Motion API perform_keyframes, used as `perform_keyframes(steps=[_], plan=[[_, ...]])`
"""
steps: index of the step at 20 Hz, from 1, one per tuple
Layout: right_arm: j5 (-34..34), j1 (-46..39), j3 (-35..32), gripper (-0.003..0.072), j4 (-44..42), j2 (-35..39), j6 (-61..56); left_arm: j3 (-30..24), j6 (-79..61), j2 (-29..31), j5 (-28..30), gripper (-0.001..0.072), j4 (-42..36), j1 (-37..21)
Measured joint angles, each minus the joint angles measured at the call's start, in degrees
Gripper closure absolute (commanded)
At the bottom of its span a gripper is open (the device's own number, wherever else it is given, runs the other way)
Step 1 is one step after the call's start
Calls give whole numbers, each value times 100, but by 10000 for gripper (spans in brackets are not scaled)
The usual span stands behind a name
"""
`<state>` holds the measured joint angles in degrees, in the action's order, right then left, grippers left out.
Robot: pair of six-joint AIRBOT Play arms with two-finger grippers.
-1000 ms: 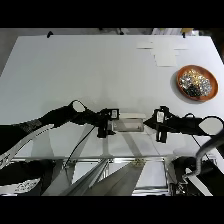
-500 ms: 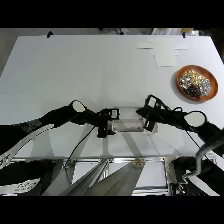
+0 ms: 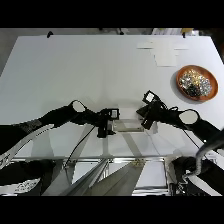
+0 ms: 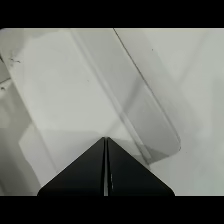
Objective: Fold the box and place the chain.
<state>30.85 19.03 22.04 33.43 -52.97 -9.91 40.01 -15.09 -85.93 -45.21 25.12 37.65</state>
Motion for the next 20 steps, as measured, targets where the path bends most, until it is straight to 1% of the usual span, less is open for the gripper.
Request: perform_keyframes(steps=[2,4,6,9,10,11,13,14,16,18,20], plan=[[321,2,11,666,90,380,-166,0,0,0,0,540,0,2],[743,2,17,667,424,763,-262,0,0,0,0,540,0,0],[1266,2,22,666,1093,1016,-293,0,2,0,0,540,0,0],[1886,2,22,654,2367,1169,-304,0,4,0,0,540,-2,0],[1996,2,22,622,2680,1189,-313,0,4,0,0,540,-2,2],[2059,2,22,620,2938,1200,-313,0,4,0,0,540,-2,0],[2081,2,15,470,3257,1198,-203,0,7,0,0,540,-2,0],[2059,2,11,455,3338,1172,-70,0,7,0,0,540,-2,0],[1989,2,0,466,3379,1051,258,0,7,0,0,540,-2,0],[1947,2,-2,467,3200,874,669,0,9,0,-2,540,-4,0],[1880,2,-11,536,2929,669,1021,0,9,0,-2,540,-4,0]])
